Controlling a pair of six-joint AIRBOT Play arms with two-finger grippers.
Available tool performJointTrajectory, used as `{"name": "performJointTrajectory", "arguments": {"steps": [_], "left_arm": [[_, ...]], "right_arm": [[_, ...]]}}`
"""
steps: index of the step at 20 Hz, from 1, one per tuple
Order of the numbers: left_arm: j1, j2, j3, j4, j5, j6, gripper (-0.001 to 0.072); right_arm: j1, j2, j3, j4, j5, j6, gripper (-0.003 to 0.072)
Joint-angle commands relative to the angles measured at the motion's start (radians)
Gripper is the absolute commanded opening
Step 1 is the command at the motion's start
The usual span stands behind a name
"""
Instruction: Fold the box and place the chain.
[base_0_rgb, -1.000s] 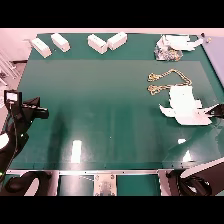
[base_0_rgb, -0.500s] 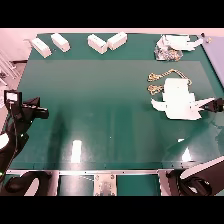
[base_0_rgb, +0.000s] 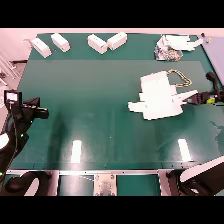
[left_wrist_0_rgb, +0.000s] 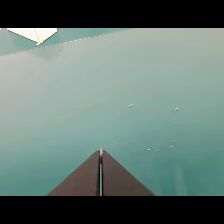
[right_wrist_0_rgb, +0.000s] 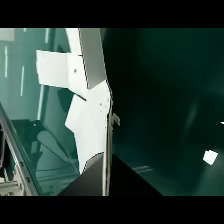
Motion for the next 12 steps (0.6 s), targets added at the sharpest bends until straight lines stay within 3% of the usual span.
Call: {"name": "performJointTrajectory", "arguments": {"steps": [1, 4, 9, 12], "left_arm": [[0.0, 0.0, 0.001, 0.0, 0.0, 0.0, 0.0021], [0.0, 0.0, 0.001, 0.0, 0.0, 0.0, 0.0021], [0.0, 0.0, 0.001, 0.0, 0.0, 0.0, 0.0021], [0.0, 0.0, 0.001, 0.0, 0.0, 0.0, 0.002]], "right_arm": [[0.127, 0.064, -0.098, 0.187, -0.021, -0.111, 0.0009], [0.23, 0.112, -0.204, 0.266, -0.115, -0.126, 0.0009], [0.331, 0.279, -0.485, 0.34, -0.407, -0.088, 0.0009], [0.426, 0.369, -0.579, 0.344, -0.586, 0.024, 0.0009]]}}
